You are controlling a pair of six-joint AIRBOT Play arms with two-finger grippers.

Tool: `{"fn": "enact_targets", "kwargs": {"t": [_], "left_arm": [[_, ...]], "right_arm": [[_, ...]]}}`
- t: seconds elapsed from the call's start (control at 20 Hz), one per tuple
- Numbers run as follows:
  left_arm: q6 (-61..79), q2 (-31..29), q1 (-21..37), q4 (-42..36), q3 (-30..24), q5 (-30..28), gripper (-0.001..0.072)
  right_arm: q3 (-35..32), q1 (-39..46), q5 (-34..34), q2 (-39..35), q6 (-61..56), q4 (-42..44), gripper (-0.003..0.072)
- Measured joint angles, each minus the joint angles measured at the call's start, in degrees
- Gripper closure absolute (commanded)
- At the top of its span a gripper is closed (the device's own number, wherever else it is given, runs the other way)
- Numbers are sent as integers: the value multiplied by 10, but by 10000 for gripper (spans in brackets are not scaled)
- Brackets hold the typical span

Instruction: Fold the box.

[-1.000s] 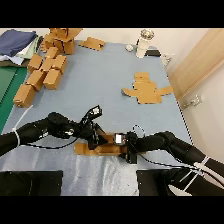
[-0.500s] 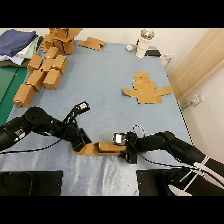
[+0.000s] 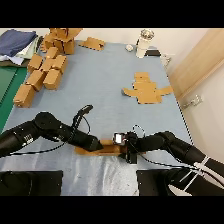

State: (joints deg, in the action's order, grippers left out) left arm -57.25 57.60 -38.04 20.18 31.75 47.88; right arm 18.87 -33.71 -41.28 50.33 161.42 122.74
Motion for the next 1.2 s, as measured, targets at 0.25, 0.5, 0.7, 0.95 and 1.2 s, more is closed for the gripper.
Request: {"fn": "enact_targets", "kwargs": {"t": [0.25, 0.5, 0.7, 0.95, 1.2], "left_arm": [[84, 45, -6, -115, 1, -124, 698], [85, 85, -6, -113, 15, -174, 702], [-50, 118, -7, 32, 37, -159, 702], [-129, 156, -9, 126, 58, -119, 700], [-115, 169, -9, 126, 68, -104, 699]], "right_arm": [[0, 0, 0, 0, 0, 0, 197], [0, 0, 0, 0, 0, 0, 198], [0, 0, 0, 0, 0, 0, 198], [0, 0, 0, 0, 0, 0, 198], [0, 0, 0, 0, -1, 0, 197]]}}
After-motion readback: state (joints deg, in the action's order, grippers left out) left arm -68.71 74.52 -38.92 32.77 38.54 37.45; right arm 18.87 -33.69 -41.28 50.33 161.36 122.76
